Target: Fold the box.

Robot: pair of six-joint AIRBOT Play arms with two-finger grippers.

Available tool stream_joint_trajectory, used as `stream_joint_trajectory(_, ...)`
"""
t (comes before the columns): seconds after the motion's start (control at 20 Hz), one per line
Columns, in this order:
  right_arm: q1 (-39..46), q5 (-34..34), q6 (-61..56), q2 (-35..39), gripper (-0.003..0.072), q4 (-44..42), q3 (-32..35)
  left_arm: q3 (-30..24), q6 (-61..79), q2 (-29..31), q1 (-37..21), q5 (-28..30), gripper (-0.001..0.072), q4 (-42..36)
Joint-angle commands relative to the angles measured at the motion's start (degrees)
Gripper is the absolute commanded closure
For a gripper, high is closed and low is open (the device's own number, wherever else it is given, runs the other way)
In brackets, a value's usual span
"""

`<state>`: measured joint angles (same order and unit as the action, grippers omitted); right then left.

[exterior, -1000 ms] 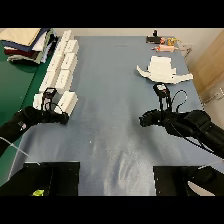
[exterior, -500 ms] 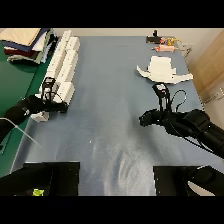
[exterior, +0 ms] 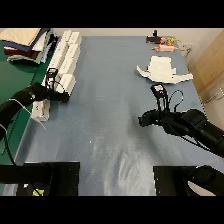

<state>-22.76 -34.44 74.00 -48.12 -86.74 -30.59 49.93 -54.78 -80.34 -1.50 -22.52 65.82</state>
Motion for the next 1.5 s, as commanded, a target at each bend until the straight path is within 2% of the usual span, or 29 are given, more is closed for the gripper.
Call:
stream_joint_trajectory(0.0,-0.02,0.11,-0.02,-0.22,0.0648,0.31,-0.04,4.74,0.13,-4.0,-0.02,0.11,0.0256,0.0)
stream_joint_trajectory(0.1,-0.02,0.11,-0.02,-0.22,0.0648,0.55,-0.04,6.6,-0.02,-5.42,-0.02,-0.22,0.0257,-0.02)
stream_joint_trajectory(0.3,-0.02,0.09,-0.02,-0.22,0.0648,0.57,-0.04,7.02,-0.13,-5.75,-0.26,-1.16,0.0257,0.02)
stream_joint_trajectory(0.55,-0.02,0.04,-0.02,-0.22,0.0648,0.57,-0.04,7.02,-0.28,-5.68,-1.84,-10.97,0.0257,0.0)
stream_joint_trajectory(0.65,-0.02,0.07,-0.02,-0.22,0.0648,0.66,-0.04,7.02,-0.31,-5.68,-2.32,-11.93,0.0256,0.0)
stream_joint_trajectory(1.15,-0.02,0.09,-0.02,-0.22,0.0648,0.94,-0.04,7.15,-2.29,-6.01,-2.86,-0.52,0.0256,-0.02)
stream_joint_trajectory(1.45,-0.02,0.09,-0.02,-0.22,0.0648,0.96,-0.04,7.19,-2.25,-6.99,-2.78,1.2,0.0257,-0.04)
